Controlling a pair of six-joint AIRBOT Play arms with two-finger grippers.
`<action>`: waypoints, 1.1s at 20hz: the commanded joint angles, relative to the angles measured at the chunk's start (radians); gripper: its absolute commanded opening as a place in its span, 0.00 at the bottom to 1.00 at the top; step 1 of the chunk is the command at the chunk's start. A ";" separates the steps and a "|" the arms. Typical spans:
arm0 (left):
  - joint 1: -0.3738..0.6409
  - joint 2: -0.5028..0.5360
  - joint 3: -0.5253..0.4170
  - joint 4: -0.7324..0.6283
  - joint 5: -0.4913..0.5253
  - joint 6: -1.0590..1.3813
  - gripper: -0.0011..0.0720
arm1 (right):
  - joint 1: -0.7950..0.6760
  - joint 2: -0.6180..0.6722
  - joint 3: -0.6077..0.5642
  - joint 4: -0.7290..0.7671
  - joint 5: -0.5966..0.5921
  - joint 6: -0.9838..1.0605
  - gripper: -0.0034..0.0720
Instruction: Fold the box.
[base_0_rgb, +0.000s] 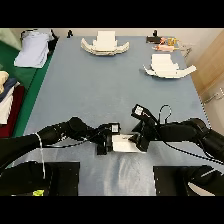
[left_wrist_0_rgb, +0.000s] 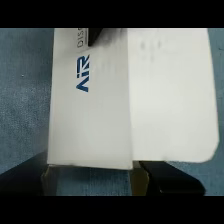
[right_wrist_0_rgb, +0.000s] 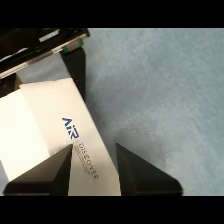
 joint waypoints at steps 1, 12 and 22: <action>0.000 0.000 0.001 0.000 0.000 0.000 0.74 | 0.008 0.007 -0.003 0.027 -0.093 -0.103 0.61; 0.000 0.000 0.001 0.000 0.000 0.000 0.74 | 0.047 0.011 -0.001 0.005 -0.078 -0.258 0.78; 0.000 0.000 0.001 0.000 0.000 0.000 0.74 | 0.213 0.007 -0.001 -0.266 0.155 -0.219 0.78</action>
